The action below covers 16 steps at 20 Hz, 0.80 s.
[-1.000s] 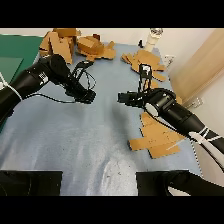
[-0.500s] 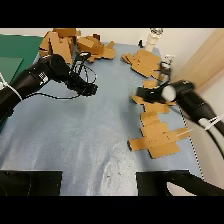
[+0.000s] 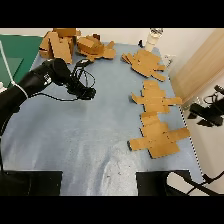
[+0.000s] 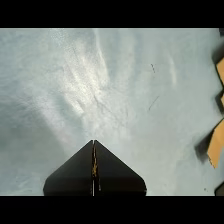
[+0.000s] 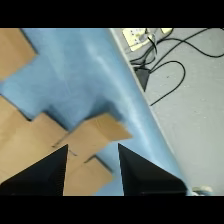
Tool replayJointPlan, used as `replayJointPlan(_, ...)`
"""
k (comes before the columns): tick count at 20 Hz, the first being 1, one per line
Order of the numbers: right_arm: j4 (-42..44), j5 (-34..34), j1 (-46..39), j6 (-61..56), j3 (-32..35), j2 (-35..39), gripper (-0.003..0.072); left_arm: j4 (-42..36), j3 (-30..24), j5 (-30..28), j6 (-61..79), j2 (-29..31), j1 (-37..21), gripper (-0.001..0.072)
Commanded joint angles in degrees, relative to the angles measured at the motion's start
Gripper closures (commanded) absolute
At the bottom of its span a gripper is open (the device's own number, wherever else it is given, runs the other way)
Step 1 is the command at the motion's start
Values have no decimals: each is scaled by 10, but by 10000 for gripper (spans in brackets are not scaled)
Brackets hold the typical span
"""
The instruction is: Fold the box.
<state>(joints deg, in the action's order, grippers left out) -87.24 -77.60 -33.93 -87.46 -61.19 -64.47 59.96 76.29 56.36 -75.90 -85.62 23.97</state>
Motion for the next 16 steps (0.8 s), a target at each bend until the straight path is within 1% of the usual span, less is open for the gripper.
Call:
replayJointPlan(1,12,-2,-79,160,12,-1,200,-46,0,26,43,-23,0,698)
replayJointPlan(3,34,-2,-94,215,31,-9,200,-62,0,28,46,-29,0,699)
replayJointPlan(6,84,-3,-97,262,63,-38,200,-83,0,31,45,-35,0,699)
replayJointPlan(9,151,7,-96,291,70,-81,200,-99,0,48,45,-36,-1,699)
replayJointPlan(13,150,27,-97,311,70,-107,200,-111,0,71,43,-36,0,699)
replayJointPlan(16,129,24,-96,311,64,-104,201,-124,0,78,43,-36,0,699)
